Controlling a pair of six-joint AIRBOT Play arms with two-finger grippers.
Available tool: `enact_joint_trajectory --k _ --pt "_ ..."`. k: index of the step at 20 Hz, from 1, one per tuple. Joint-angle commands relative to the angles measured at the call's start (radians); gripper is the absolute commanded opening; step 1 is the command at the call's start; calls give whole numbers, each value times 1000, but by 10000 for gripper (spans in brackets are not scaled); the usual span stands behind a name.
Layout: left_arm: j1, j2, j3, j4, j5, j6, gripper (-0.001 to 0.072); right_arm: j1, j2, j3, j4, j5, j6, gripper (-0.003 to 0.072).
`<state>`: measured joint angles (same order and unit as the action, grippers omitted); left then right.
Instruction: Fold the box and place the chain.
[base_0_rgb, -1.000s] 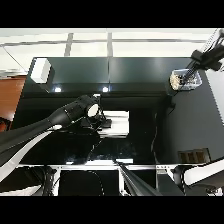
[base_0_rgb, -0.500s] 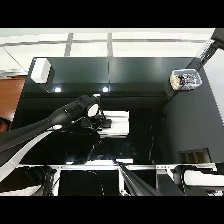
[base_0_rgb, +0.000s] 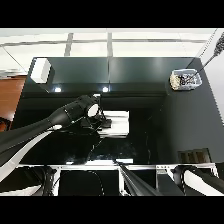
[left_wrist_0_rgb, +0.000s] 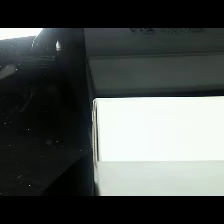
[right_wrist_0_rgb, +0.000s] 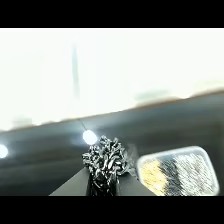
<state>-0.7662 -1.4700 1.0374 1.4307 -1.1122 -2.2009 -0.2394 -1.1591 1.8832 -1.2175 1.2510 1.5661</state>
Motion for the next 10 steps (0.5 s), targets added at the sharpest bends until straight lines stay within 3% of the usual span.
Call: enact_joint_trajectory --k 1,10 --pt "0 0 0 0 1 0 27 15 106 1 93 36 -19 11" --pt "0 0 0 0 0 0 26 252 200 -2 124 407 -50 12"
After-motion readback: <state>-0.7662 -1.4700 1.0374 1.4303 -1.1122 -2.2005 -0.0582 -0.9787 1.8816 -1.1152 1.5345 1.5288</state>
